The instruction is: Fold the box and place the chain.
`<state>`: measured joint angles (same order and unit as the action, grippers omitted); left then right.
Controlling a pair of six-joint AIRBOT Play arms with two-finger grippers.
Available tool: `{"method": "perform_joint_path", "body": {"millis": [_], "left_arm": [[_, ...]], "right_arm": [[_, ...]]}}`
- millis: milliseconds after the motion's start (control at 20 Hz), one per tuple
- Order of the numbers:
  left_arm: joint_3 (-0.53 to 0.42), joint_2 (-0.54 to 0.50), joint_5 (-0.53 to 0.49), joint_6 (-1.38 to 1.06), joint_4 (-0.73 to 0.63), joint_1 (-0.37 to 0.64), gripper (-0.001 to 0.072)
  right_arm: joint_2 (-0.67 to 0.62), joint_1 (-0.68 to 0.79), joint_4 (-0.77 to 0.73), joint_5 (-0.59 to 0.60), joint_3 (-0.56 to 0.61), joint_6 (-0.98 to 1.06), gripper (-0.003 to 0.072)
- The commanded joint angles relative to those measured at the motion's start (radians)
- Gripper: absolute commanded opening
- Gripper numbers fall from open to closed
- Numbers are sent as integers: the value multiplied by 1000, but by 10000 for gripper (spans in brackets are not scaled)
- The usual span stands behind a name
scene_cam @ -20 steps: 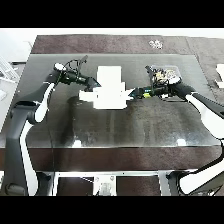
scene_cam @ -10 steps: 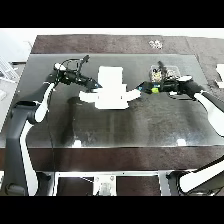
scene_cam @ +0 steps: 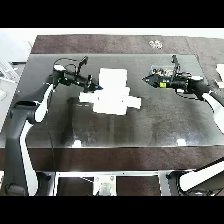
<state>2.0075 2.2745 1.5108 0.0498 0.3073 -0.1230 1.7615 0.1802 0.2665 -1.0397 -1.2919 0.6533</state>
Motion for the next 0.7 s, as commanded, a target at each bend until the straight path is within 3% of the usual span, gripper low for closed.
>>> {"method": "perform_joint_path", "body": {"millis": [0, 150, 400, 650], "left_arm": [[-9, -2, 35, -113, -6, 2, 14], [-31, -17, 8, -156, -8, 2, 14], [-232, -151, -188, -289, -21, 0, 14], [-315, -172, -217, -398, -46, 0, 14]], "right_arm": [[-1, -10, -13, -5, 0, -19, 322], [0, -18, -12, -5, 0, -38, 322], [0, -24, -12, -5, 2, -37, 323], [0, -23, -11, -5, 8, -50, 323]]}}
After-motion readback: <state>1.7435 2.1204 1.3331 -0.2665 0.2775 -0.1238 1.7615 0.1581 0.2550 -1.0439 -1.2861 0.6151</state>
